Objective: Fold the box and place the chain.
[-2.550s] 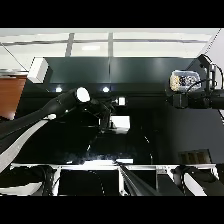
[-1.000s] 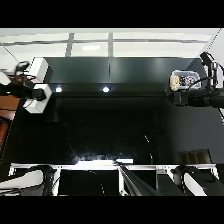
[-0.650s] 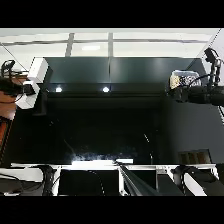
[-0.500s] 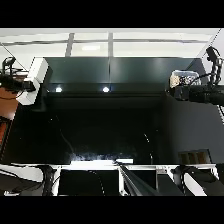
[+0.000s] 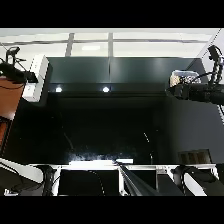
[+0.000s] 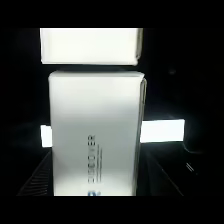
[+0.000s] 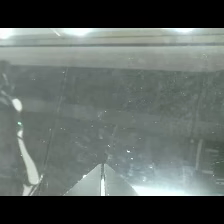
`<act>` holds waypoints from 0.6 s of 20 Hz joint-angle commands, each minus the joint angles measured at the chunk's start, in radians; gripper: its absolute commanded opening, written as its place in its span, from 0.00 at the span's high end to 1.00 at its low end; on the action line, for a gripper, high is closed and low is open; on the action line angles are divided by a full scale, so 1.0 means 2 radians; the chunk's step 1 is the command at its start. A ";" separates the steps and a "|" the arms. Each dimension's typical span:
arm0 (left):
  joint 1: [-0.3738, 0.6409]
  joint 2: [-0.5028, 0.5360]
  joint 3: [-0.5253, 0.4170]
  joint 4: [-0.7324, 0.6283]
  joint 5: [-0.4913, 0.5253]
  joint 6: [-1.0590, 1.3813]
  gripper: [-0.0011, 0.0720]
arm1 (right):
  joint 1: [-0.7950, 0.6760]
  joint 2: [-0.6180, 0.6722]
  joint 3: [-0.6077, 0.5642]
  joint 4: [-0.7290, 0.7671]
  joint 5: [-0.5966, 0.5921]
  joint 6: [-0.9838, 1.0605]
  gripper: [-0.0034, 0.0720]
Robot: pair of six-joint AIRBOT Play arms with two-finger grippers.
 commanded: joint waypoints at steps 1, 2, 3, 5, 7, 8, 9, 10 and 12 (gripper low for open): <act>-0.003 0.004 0.090 0.007 -0.139 -0.062 0.00 | 0.000 0.000 0.014 -0.016 0.012 -0.016 0.93; -0.003 0.010 0.112 0.009 -0.173 -0.082 0.00 | 0.000 0.000 0.029 -0.033 0.031 -0.024 0.93; -0.003 0.020 0.127 0.009 -0.199 -0.105 0.00 | 0.000 0.001 0.048 -0.055 0.055 -0.024 0.93; -0.003 0.056 0.127 0.010 -0.215 -0.155 0.06 | 0.000 0.003 0.083 -0.088 0.105 -0.024 0.93; -0.010 0.104 0.107 0.009 -0.209 -0.179 0.52 | 0.000 0.016 0.095 -0.116 0.126 -0.024 0.93; -0.019 0.133 0.089 0.009 -0.195 -0.179 0.79 | 0.000 0.023 0.095 -0.129 0.125 -0.024 0.94; -0.030 0.163 0.065 0.008 -0.171 -0.170 0.95 | 0.000 0.027 0.094 -0.132 0.124 -0.024 0.93; -0.045 0.196 0.032 0.007 -0.136 -0.164 0.95 | 0.000 0.027 0.093 -0.132 0.118 -0.024 0.93; -0.084 0.280 -0.070 0.007 -0.033 -0.154 0.95 | 0.000 0.027 0.075 -0.131 0.074 -0.037 0.94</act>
